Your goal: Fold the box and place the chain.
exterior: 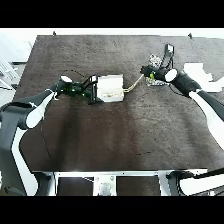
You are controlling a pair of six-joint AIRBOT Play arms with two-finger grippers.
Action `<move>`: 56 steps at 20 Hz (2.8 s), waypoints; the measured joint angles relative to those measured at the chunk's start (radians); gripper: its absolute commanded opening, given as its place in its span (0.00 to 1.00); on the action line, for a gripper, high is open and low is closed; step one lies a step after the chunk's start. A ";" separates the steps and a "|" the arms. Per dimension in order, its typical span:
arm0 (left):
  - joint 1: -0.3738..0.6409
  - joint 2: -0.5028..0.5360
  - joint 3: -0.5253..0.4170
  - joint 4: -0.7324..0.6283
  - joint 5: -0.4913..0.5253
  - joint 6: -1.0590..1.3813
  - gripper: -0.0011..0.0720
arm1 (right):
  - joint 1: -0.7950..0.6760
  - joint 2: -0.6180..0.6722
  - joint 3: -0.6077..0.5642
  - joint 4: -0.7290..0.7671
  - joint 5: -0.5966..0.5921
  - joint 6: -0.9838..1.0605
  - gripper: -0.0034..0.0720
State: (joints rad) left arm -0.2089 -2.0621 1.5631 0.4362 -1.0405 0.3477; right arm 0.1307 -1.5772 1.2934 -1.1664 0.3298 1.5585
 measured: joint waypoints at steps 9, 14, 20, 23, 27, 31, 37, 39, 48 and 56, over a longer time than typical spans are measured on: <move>0.000 0.000 0.000 0.000 0.000 -0.002 0.58 | 0.105 0.230 0.000 -0.090 0.031 0.000 0.05; 0.000 0.000 0.000 0.000 0.000 -0.002 0.58 | 0.183 0.254 -0.011 -0.099 0.051 0.000 0.05; 0.000 0.000 0.000 0.000 0.000 -0.002 0.58 | 0.264 0.260 -0.026 -0.102 0.055 0.001 0.05; 0.000 0.000 0.000 0.000 0.000 -0.003 0.58 | 0.298 0.256 -0.029 -0.102 0.054 0.001 0.05; 0.000 0.000 0.000 0.000 -0.001 -0.003 0.58 | 0.336 0.205 -0.031 -0.101 0.043 0.008 0.05; 0.000 0.000 0.000 0.000 -0.001 -0.003 0.58 | 0.382 0.112 -0.031 -0.078 -0.021 0.016 0.05; 0.000 0.000 0.000 -0.001 0.000 -0.003 0.58 | 0.446 -0.050 -0.031 -0.014 -0.069 0.029 0.46; 0.000 0.000 0.000 0.000 0.000 -0.003 0.58 | 0.447 -0.092 -0.031 -0.006 -0.073 0.031 0.54; 0.000 0.000 0.000 0.000 0.000 -0.003 0.58 | 0.288 0.031 -0.030 -0.053 0.047 -0.085 0.76; 0.000 0.000 0.000 0.000 0.000 -0.003 0.58 | 0.010 -0.019 0.026 0.011 0.293 -0.597 0.79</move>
State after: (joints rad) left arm -0.2092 -2.0621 1.5631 0.4358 -1.0409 0.3447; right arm 0.1410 -1.5967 1.3190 -1.1549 0.6224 0.9611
